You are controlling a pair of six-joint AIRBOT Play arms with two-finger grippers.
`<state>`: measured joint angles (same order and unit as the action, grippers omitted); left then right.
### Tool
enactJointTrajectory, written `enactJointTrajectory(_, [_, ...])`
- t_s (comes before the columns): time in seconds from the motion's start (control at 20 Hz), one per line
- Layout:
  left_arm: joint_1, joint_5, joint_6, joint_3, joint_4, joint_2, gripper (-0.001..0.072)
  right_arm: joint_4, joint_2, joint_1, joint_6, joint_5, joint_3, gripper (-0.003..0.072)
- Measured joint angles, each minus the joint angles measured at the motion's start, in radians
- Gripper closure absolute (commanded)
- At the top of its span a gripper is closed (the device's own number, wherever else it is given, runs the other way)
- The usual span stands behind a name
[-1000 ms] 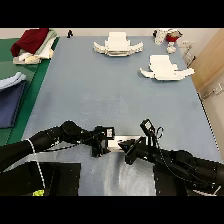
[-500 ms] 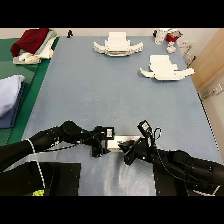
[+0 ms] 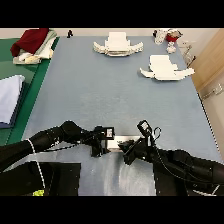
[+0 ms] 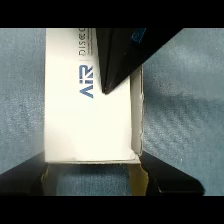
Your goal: Fold the box.
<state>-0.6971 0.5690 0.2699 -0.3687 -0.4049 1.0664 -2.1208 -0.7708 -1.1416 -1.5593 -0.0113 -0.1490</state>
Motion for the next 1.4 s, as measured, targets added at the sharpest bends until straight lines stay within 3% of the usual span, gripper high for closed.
enactJointTrajectory(0.45, [0.0, 0.0, -0.001, 0.0, 0.002, 0.0, 0.0182, 0.063, 0.083, 0.0, -0.002, 0.043, -0.002, 0.0682])
enactJointTrajectory(1.4, [0.0, -0.001, -0.001, 0.0, 0.001, 0.0, 0.0182, 0.148, 0.069, 0.019, -0.004, 0.069, 0.013, 0.0682])
